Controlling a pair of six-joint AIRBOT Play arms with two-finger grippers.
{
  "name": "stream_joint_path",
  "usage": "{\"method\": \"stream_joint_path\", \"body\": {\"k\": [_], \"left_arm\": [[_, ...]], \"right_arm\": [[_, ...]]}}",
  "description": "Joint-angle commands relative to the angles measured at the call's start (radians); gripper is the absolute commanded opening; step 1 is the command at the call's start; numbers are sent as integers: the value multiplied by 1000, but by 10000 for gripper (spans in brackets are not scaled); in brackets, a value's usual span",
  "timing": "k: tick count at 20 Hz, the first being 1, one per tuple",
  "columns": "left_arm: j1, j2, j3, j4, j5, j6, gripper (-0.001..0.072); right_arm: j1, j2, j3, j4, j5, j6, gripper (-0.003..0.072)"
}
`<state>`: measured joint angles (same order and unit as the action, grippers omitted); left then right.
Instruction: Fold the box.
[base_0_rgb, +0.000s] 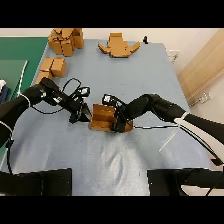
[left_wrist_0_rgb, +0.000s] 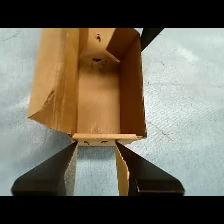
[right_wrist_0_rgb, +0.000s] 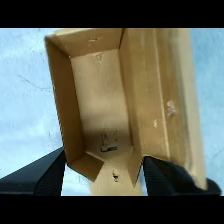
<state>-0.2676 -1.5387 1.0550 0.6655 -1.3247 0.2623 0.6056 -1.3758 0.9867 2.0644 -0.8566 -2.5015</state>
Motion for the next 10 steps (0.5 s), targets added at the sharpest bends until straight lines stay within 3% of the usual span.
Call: {"method": "stream_joint_path", "body": {"k": [1,5,10], "left_arm": [[-66,-8,-2,-4,-31,-22,356],[-98,-17,-3,77,0,-156,365],[15,13,-3,135,5,-203,420]], "right_arm": [[0,0,1,-18,9,-2,717],[-1,0,1,-76,-1,-2,717],[-1,0,1,-103,-2,-6,717]]}}
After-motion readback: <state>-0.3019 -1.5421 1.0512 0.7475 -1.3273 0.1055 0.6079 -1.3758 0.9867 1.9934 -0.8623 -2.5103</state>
